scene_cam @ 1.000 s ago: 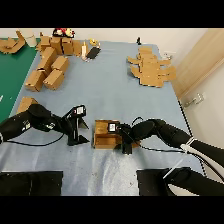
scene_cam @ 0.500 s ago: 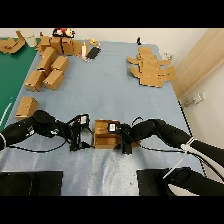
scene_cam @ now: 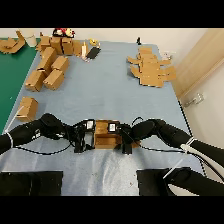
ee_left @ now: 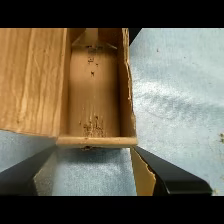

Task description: Fold the box.

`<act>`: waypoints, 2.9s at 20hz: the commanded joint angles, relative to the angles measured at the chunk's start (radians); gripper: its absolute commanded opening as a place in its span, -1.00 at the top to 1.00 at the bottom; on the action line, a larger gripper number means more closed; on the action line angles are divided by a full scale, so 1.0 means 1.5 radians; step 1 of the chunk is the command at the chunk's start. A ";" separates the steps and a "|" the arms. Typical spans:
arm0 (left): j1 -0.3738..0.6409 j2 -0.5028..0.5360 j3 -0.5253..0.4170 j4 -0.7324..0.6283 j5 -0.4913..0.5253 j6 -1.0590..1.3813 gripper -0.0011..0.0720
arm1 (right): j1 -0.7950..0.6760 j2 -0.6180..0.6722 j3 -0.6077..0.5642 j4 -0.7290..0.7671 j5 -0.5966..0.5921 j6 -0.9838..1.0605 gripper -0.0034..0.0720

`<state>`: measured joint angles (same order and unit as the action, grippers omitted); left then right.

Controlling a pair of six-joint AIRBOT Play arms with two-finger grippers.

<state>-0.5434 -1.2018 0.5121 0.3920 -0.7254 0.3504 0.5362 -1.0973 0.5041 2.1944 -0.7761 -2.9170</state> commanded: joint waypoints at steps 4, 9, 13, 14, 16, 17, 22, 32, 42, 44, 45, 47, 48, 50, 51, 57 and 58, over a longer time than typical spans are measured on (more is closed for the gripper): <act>-0.012 -0.005 0.000 -0.022 0.019 0.001 -0.93 | 0.000 0.000 0.000 0.000 0.000 0.000 -0.19; -0.033 -0.008 0.002 -0.023 0.031 0.002 -0.93 | 0.000 0.000 0.000 0.000 0.000 0.000 -0.19; -0.033 -0.009 0.003 -0.024 0.030 0.001 -0.93 | 0.000 0.000 0.000 0.000 0.000 0.000 -0.19; -0.036 -0.009 0.003 -0.028 0.030 0.001 -0.93 | 0.000 0.000 0.000 0.000 0.000 0.000 -0.19; -0.045 -0.009 0.003 -0.030 0.032 0.001 -0.93 | 0.000 0.000 0.000 0.000 0.000 0.000 -0.19; -0.049 -0.009 0.003 -0.030 0.033 0.002 -0.93 | 0.000 0.000 0.000 0.000 0.000 0.000 -0.19; -0.049 -0.009 0.003 -0.029 0.036 0.001 -0.92 | 0.000 0.000 0.000 0.000 0.000 0.000 -0.19; -0.062 -0.010 0.003 -0.021 0.050 0.000 -0.36 | 0.000 0.000 0.000 0.000 0.000 0.000 -0.19; -0.063 -0.011 0.003 -0.020 0.058 -0.002 -0.36 | 0.000 0.000 0.000 0.000 0.000 0.000 -0.19; -0.063 -0.011 0.003 -0.020 0.058 -0.002 -0.36 | 0.000 0.000 0.000 0.000 0.000 0.000 -0.19; -0.063 -0.011 0.003 -0.020 0.058 -0.002 -0.36 | 0.000 0.000 0.000 0.000 0.000 0.000 -0.19; -0.063 -0.011 0.003 -0.020 0.058 -0.002 -0.36 | 0.000 0.000 0.000 0.000 0.000 0.000 -0.19; -0.063 -0.011 0.003 -0.020 0.058 -0.002 -0.36 | 0.000 0.000 0.000 0.000 0.000 0.000 -0.19; -0.063 -0.011 0.003 -0.020 0.058 -0.002 -0.36 | 0.000 0.000 0.000 0.000 0.000 0.000 -0.19; -0.063 -0.011 0.003 -0.020 0.058 -0.002 -0.36 | 0.000 0.000 0.000 0.000 0.000 0.000 -0.19; -0.063 -0.011 0.003 -0.020 0.058 -0.002 -0.36 | 0.000 0.000 0.000 0.001 -0.001 0.000 -0.19; -0.063 -0.011 0.003 -0.020 0.058 -0.002 -0.36 | 0.000 0.000 0.000 0.001 0.000 0.000 -0.19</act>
<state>-0.6380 -1.2186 0.5163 0.3622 -0.6380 0.3473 0.5362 -1.0973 0.5041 2.1944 -0.7765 -2.9170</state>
